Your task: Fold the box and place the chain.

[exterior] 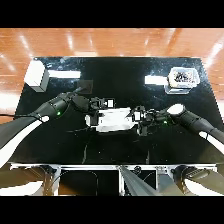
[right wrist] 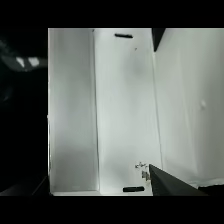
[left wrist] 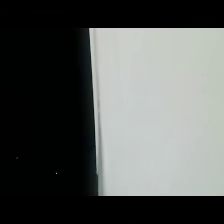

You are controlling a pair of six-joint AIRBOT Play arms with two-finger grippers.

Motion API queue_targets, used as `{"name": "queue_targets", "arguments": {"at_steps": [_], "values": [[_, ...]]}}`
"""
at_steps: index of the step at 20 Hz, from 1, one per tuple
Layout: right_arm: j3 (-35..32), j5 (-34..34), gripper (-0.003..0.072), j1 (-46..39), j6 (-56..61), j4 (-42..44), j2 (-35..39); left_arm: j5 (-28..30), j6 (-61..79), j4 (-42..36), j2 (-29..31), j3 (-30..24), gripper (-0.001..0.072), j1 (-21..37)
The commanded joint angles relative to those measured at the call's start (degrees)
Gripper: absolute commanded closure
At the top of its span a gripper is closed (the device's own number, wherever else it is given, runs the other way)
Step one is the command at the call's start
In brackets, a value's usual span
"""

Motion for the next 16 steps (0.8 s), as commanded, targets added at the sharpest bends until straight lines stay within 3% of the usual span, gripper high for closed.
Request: {"name": "queue_targets", "arguments": {"at_steps": [1,16], "values": [[0.0,-0.8,-0.0017,-1.5,1.5,3.4,1.0,0.2,0.0,0.0,0.0,0.0,0.0685,0.0],[0.0,-1.0,-0.0018,-4.2,1.0,8.8,1.9,0.3,0.0,-1.1,0.0,0.0,0.0685,0.0]]}}
